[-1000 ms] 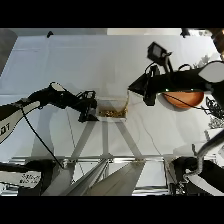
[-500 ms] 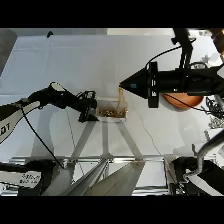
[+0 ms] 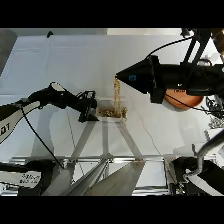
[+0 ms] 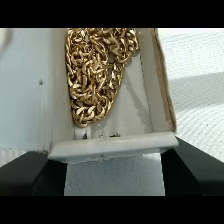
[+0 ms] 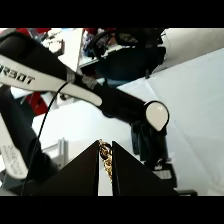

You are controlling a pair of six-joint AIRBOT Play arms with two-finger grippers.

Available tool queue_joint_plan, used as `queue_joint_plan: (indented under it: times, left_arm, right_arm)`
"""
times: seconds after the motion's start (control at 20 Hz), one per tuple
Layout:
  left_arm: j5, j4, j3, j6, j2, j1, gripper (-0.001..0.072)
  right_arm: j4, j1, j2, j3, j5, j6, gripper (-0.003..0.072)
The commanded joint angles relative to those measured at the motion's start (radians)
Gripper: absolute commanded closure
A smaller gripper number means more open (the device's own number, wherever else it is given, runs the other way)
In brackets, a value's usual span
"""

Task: Fold the box and place the chain.

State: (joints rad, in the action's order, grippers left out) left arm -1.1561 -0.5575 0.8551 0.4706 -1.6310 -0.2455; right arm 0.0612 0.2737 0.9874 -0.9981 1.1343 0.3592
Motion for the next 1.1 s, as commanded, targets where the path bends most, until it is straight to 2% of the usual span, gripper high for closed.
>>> queue_joint_plan:
  times: [0.0,0.15,0.4,0.55,0.9,1.05]
  left_arm:
    - [0.000,0.000,0.000,0.000,0.000,0.000,0.0556]
    - [0.000,0.000,0.000,0.000,0.000,0.000,0.0556]
    - [0.000,0.000,0.000,0.000,0.000,0.000,0.0556]
    - [0.000,0.000,0.000,0.000,0.000,0.000,0.0556]
    - [0.000,0.000,0.000,0.000,0.000,0.000,0.0556]
    - [0.000,0.000,0.000,0.000,0.000,0.000,0.0556]
  right_arm:
    - [-0.068,0.000,0.005,-0.001,-0.090,-0.024,0.0671]
    - [-0.138,0.000,0.005,-0.001,-0.177,-0.142,0.0671]
    - [-0.136,0.000,0.006,-0.001,-0.245,-0.161,0.0671]
    - [-0.116,0.000,0.006,-0.001,-0.246,-0.185,0.0671]
    - [0.084,0.000,0.019,-0.001,-0.202,-0.103,0.0670]
    - [0.113,0.000,0.027,-0.001,-0.140,-0.065,0.0670]
